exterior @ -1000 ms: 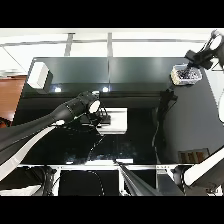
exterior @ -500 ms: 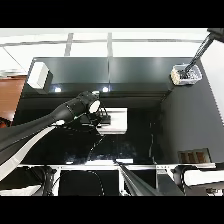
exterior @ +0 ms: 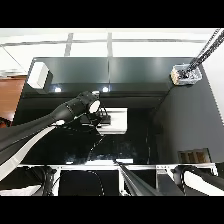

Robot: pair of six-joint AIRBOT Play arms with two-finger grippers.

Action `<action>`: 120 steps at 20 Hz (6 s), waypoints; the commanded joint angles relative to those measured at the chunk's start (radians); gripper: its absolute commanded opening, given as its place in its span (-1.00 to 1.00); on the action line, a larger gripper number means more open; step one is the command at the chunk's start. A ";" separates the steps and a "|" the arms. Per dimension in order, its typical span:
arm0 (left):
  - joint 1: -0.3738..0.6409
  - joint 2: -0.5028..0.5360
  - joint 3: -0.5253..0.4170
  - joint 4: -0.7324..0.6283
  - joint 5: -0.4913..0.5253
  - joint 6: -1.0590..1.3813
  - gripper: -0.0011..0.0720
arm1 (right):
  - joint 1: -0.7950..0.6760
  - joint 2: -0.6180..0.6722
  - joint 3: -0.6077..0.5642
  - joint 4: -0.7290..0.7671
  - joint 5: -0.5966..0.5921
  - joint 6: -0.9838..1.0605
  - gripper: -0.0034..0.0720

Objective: Fold the box and place the chain.

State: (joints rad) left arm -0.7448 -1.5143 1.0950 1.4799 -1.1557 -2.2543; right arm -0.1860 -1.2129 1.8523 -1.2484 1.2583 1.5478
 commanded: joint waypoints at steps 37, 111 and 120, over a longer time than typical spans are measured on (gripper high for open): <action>0.000 0.000 0.001 0.000 -0.001 0.000 -0.89 | 0.573 0.294 -0.485 0.523 -0.081 -0.185 -0.88; 0.000 0.000 0.001 0.000 -0.008 0.000 -0.90 | 0.231 0.292 -1.365 0.414 -0.391 -1.320 0.96; 0.000 0.000 0.001 0.000 -0.008 0.000 -0.90 | 0.589 0.151 -1.365 0.512 -0.595 -1.529 0.96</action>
State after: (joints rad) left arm -0.7448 -1.5143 1.0950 1.4799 -1.1637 -2.2547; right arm 0.2974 -1.0245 0.4870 -0.7479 0.7738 0.0875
